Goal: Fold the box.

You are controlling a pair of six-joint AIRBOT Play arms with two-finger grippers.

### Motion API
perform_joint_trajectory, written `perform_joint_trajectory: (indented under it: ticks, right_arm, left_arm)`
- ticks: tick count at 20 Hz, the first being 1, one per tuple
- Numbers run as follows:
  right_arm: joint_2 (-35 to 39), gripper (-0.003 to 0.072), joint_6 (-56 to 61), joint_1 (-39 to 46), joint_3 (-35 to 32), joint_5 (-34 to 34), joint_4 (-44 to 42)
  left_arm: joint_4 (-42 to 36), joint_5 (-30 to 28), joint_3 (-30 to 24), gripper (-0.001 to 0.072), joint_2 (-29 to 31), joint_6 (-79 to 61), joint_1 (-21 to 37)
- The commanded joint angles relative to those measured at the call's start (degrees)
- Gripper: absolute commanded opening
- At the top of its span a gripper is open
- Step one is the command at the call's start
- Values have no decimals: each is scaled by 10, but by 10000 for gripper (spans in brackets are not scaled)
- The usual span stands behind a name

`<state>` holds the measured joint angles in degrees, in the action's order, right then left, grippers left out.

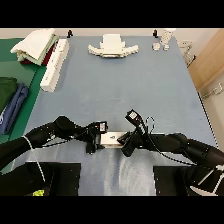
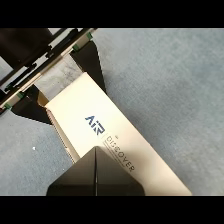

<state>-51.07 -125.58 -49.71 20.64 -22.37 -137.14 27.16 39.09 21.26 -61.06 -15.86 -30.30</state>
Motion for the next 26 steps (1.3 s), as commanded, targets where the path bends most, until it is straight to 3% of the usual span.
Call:
perform_joint_trajectory:
  ticks: [1,15,22,24,26]
  right_arm:
    - [-11,1,0,0,-2,-5,7]
    - [26,2,0,0,-1,5,37]
    - [61,2,-64,-1,-1,15,37]
    - [61,2,-107,-8,-4,35,21]
    - [61,2,-115,-40,-21,99,17]
  left_arm:
    - [0,0,0,475,0,0,0]
    - [0,0,0,475,0,0,0]
    - [0,0,0,475,0,0,0]
    - [0,0,0,475,0,0,0]
    - [0,0,0,476,0,0,0]
